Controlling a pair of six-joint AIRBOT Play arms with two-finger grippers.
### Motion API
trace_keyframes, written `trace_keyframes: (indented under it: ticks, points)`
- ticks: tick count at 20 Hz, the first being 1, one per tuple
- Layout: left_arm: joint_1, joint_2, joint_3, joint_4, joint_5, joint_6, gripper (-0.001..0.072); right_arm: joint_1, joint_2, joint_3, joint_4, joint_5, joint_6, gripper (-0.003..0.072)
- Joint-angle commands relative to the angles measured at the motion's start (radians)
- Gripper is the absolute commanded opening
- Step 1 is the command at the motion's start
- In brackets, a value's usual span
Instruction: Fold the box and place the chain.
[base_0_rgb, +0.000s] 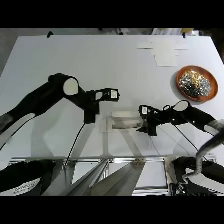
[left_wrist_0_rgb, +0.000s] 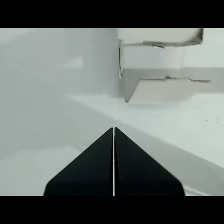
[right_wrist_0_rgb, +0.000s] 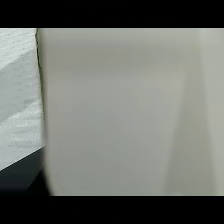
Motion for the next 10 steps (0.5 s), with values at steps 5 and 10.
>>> trace_keyframes:
  ticks: [5,10]
  points:
    - [-0.197,0.048,-0.002,-0.160,0.128,-0.056,0.0000,0.000,0.000,0.000,-0.002,0.000,-0.002,0.0456]
    - [-0.222,-0.055,-0.002,-0.253,0.397,-0.031,0.0001,0.000,0.000,0.000,-0.002,0.000,-0.002,0.0456]
